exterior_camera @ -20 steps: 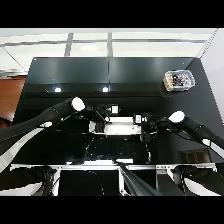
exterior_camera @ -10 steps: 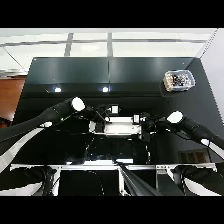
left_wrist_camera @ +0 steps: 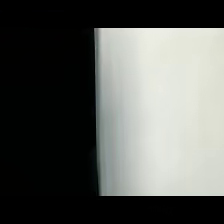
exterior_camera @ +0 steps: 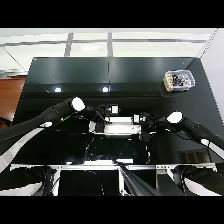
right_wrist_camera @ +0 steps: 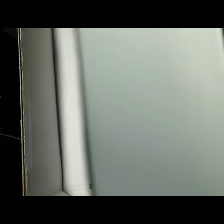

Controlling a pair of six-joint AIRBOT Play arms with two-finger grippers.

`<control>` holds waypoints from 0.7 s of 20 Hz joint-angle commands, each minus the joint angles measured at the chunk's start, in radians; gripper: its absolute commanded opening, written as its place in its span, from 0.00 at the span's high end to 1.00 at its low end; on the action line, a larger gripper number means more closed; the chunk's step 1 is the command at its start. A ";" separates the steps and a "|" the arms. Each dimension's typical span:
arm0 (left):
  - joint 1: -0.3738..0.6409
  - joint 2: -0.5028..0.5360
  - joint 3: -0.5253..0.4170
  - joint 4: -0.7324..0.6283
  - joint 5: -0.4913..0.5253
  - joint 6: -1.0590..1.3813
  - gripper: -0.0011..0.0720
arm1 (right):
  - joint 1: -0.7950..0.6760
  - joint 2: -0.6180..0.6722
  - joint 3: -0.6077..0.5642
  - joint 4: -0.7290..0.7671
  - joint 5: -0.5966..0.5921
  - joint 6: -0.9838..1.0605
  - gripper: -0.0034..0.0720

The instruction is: Fold the box and place the chain.

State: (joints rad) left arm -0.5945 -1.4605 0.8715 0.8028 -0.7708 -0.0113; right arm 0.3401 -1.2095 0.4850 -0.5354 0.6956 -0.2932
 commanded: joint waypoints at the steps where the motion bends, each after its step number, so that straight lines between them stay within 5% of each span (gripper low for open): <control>1: -0.001 0.000 0.001 0.000 0.002 0.000 0.95 | 0.022 -0.003 0.001 -0.025 -0.028 0.024 0.02; 14: -0.001 0.000 0.001 0.000 0.003 0.000 0.95 | 0.027 -0.005 0.001 -0.045 -0.026 0.032 0.02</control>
